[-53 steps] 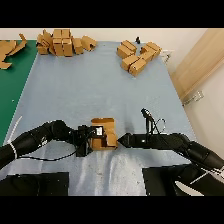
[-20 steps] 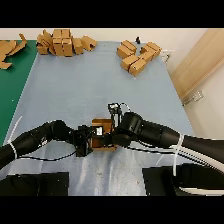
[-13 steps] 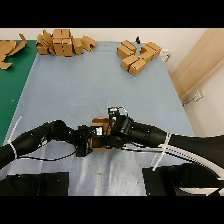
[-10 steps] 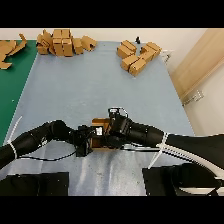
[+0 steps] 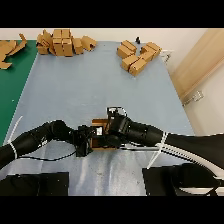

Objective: Fold the box.

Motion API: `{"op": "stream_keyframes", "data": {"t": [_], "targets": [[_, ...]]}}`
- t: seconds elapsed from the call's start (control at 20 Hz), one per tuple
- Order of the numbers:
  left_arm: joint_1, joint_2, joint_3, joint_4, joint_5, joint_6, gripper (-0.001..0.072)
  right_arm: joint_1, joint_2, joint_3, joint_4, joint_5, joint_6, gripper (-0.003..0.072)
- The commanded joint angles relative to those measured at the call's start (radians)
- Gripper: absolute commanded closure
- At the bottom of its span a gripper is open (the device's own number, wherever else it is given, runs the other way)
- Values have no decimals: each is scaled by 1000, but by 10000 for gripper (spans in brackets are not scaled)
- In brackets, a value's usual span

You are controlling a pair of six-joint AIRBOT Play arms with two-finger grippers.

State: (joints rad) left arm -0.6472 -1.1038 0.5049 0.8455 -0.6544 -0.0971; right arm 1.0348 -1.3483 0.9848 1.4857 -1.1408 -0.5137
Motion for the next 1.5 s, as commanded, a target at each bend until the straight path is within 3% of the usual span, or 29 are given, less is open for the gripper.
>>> {"op": "stream_keyframes", "data": {"t": [0.0, 0.2, 0.45, 0.5, 0.6, 0.65, 0.75, 0.85, 0.9, 1.0, 1.1, 1.15, 1.25, 1.45], "targets": [[0, 0, 1, 0, 0, 0, 184, 0, 21, 41, -34, -82, -2, 276], [0, 0, 1, 0, 0, 0, 184, -1, 90, 44, -92, -198, 1, 277], [0, 0, 1, 0, 0, 0, 184, -38, 128, 35, -125, -202, -2, 284], [0, 0, 1, 0, 0, 0, 184, -47, 128, 27, -125, -199, -3, 311], [0, 0, 1, 0, 0, 0, 184, -52, 128, 19, -146, -205, -3, 490], [0, 0, 1, 0, 0, 0, 184, -52, 128, 18, -165, -229, -2, 686], [0, 0, 1, 0, 0, 0, 184, -79, 135, 6, -175, -256, -24, 684], [0, 0, 1, 0, 0, 0, 184, -168, 162, -37, -130, -181, -114, 685], [0, 0, 1, 0, 0, 0, 184, -241, 180, -69, -63, -96, -190, 686], [0, 0, 1, 0, 0, 0, 184, -442, 208, -151, 210, 158, -475, 686], [0, 0, 1, 0, 0, 0, 185, -664, 195, -221, 710, 331, -973, 686], [0, 0, 1, 0, 0, 0, 184, -758, 164, -233, 970, 324, -1242, 686], [0, 0, 1, 0, 0, 0, 184, -869, 69, -223, 1275, 203, -1542, 685], [0, 0, 1, 0, 0, 0, 184, -856, -144, -136, 1397, 15, -1680, 685]]}}
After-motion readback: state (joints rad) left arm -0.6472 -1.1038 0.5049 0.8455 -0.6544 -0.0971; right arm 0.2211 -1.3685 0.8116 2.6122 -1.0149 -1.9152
